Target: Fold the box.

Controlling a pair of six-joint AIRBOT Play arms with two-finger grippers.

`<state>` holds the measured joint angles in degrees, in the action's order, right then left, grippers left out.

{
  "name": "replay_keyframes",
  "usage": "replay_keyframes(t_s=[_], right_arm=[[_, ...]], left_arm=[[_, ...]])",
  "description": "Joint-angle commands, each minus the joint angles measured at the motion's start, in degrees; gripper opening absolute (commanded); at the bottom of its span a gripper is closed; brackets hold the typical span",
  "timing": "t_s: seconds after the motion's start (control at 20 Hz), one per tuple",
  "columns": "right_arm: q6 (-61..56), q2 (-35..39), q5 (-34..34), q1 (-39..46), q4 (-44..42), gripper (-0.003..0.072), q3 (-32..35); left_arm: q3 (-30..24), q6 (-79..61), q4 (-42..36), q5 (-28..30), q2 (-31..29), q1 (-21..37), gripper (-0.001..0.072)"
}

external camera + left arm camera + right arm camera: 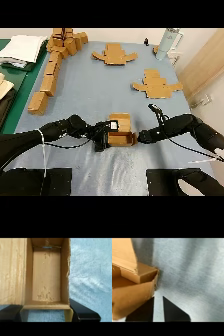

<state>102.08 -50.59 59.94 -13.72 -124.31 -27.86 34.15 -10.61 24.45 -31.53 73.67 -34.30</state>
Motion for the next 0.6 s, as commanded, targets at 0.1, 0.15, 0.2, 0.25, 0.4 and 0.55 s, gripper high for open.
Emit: replay_keyframes(t_s=[0.1, 0.15, 0.2, 0.25, 0.4, 0.55], right_arm=[[0.6, -0.1, 0.5, 0.0, -0.9, 0.0239, -2.9], [0.6, -0.1, 0.6, 0.0, -0.8, 0.0239, -2.9], [0.6, -0.1, 0.5, 0.0, -0.9, 0.0256, -2.9], [0.6, -0.1, 0.5, 0.0, -0.9, 0.0368, -2.9], [0.6, -0.1, 0.5, 0.0, -0.9, 0.0442, -2.9], [0.6, -0.2, 0.5, -1.2, -1.7, 0.0443, -2.9]], left_arm=[[0.0, 0.0, 0.0, 0.0, 0.0, 0.0, 0.0482], [0.0, 0.0, 0.0, 0.0, 0.0, 0.0, 0.0482], [0.0, 0.0, 0.0, 0.0, 0.0, 0.0, 0.0482], [0.0, 0.0, 0.0, 0.0, 0.0, 0.0, 0.0482], [0.0, 0.0, 0.0, 0.0, 0.0, 0.0, 0.0482], [0.0, 0.0, 0.0, 0.0, 0.0, 0.0, 0.0482]])
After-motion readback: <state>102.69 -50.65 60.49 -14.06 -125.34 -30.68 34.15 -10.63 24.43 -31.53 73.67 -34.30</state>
